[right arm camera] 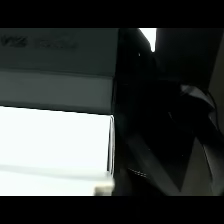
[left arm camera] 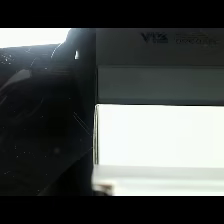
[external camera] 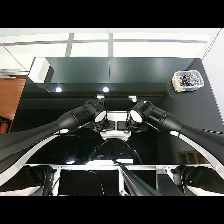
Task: Fold the box and place the chain.
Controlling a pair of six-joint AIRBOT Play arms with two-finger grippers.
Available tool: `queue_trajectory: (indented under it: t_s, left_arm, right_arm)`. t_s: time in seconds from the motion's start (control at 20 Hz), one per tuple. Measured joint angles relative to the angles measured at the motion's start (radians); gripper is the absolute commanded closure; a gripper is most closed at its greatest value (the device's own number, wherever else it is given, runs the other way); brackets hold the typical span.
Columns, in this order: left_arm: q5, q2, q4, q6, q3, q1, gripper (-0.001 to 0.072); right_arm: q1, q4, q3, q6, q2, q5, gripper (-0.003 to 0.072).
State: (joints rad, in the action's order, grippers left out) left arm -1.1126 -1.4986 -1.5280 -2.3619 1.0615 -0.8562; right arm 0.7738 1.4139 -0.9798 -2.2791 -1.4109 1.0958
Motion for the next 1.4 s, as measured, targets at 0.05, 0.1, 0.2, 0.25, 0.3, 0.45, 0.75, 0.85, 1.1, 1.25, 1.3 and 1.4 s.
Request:
queue_trajectory:
  t_s: [0.05, 0.1, 0.2, 0.25, 0.3, 0.45, 0.75, 0.85, 1.1, 1.25, 1.3, 1.4]
  left_arm:
    - [-0.002, 0.000, 0.000, 0.000, 0.000, 0.000, 0.0681]
    - [-0.004, 0.000, 0.000, 0.000, 0.000, 0.000, 0.0681]
    - [-0.006, 0.000, 0.000, 0.000, 0.000, 0.000, 0.0681]
    - [-0.008, 0.000, 0.000, 0.000, 0.000, 0.000, 0.0681]
    - [-0.009, 0.000, 0.000, 0.000, 0.000, 0.000, 0.0681]
    - [-0.011, 0.000, 0.000, 0.000, 0.000, 0.000, 0.0681]
    - [-0.014, 0.000, 0.000, 0.001, 0.000, 0.000, 0.0681]
    - [-0.016, 0.000, 0.000, -0.001, 0.000, 0.000, 0.0681]
    - [-0.016, 0.000, 0.000, 0.002, 0.000, 0.000, 0.0681]
    - [-0.016, 0.000, 0.000, 0.002, 0.000, 0.000, 0.0681]
    - [-0.016, 0.000, 0.000, 0.002, 0.000, 0.000, 0.0681]
    - [-0.016, 0.000, 0.000, 0.001, 0.000, 0.000, 0.0681]
  right_arm:
    - [0.001, 0.000, 0.000, 0.000, -0.002, -0.003, 0.0666]
    - [0.002, 0.003, 0.000, -0.009, -0.003, -0.002, 0.0672]
    - [0.003, 0.004, 0.000, -0.006, -0.005, -0.005, 0.0673]
    - [0.003, 0.004, 0.000, -0.005, -0.005, -0.007, 0.0673]
    - [0.003, 0.004, 0.000, -0.004, -0.006, -0.009, 0.0673]
    - [0.003, 0.004, 0.000, -0.003, -0.006, -0.014, 0.0669]
    - [0.003, 0.016, 0.000, 0.001, -0.007, -0.025, 0.0672]
    - [0.003, 0.019, 0.000, 0.000, -0.008, -0.023, 0.0672]
    - [0.003, 0.030, -0.002, 0.013, -0.003, -0.015, 0.0298]
    - [0.003, 0.039, -0.010, 0.031, 0.029, -0.007, 0.0299]
    - [0.003, 0.039, -0.014, 0.045, 0.051, -0.004, 0.0299]
    - [0.002, 0.045, -0.024, 0.073, 0.113, 0.013, 0.0299]
